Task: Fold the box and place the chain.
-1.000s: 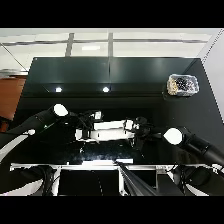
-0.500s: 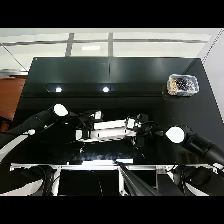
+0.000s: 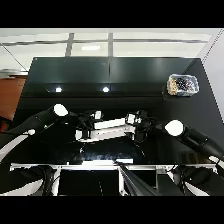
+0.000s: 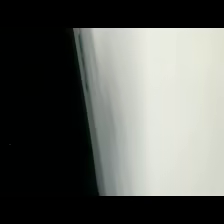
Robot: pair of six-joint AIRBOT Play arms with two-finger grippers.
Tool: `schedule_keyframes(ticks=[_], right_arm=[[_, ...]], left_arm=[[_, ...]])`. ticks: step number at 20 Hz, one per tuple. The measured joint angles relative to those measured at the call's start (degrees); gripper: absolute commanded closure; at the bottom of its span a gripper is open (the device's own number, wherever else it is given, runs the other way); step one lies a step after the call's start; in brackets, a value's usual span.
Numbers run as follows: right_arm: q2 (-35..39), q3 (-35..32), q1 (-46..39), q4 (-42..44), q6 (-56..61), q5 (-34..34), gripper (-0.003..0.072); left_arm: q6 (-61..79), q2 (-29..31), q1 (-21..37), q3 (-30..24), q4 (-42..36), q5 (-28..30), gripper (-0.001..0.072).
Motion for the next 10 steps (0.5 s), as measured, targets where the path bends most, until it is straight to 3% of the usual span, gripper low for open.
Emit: schedule_keyframes(ticks=[4,10], right_arm=[[-2.56,0.26,-1.27,7.34,-6.75,4.79,-0.0019],[-5.51,0.33,-1.42,10.49,-11.13,9.14,-0.0019]], left_arm=[[0.02,0.00,0.00,0.00,0.00,-0.07,0.0677],[0.17,0.00,0.00,0.11,0.02,-0.20,0.0678]])
